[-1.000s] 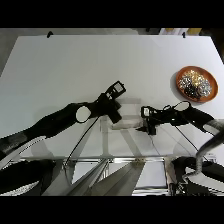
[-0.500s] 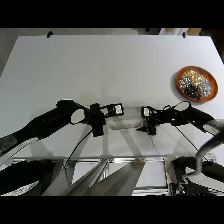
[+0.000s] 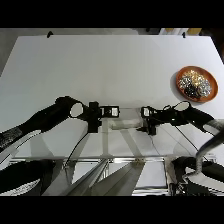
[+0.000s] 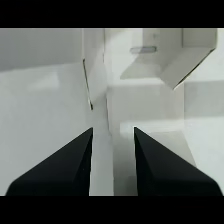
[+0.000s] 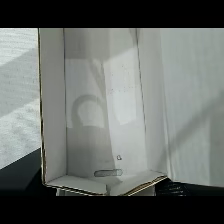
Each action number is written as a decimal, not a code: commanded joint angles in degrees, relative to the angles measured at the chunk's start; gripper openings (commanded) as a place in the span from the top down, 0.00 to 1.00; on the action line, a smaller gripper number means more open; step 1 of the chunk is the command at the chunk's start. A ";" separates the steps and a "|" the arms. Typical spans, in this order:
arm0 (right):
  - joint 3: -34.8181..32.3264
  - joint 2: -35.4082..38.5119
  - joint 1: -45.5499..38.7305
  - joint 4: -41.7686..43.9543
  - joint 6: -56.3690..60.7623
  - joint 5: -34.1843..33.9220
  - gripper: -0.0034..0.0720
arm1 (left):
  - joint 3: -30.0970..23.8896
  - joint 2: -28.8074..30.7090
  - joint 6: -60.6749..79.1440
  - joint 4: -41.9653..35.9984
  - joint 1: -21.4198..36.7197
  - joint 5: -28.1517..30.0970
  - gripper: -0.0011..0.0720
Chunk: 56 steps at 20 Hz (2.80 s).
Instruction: Fold the box and place the chain.
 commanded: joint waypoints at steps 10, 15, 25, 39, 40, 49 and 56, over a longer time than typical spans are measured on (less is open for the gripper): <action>0.00 0.00 0.00 0.04 0.02 0.02 0.38 | -0.57 -1.38 12.70 -5.92 -1.07 1.46 0.44; 0.02 0.00 0.00 0.04 0.02 0.02 0.38 | -1.14 -1.44 14.64 -8.85 -1.86 1.14 0.44; 0.02 0.00 0.00 0.04 0.02 0.02 0.38 | -1.14 -1.86 7.82 -11.89 -3.30 3.19 0.56; 0.02 0.00 0.00 0.04 0.02 0.02 0.38 | -1.14 -2.29 5.95 -12.33 -6.54 11.43 0.72; 0.02 0.00 0.00 0.04 0.02 0.02 0.38 | -1.14 -2.73 5.95 -13.09 -6.64 11.52 0.73; 0.00 0.00 -0.02 0.04 0.02 0.02 0.38 | -1.14 -4.66 3.45 -14.82 -8.04 11.87 0.58; 0.02 0.00 0.00 0.04 0.02 0.02 0.38 | -1.14 -3.37 -0.76 -14.40 -7.72 11.19 0.44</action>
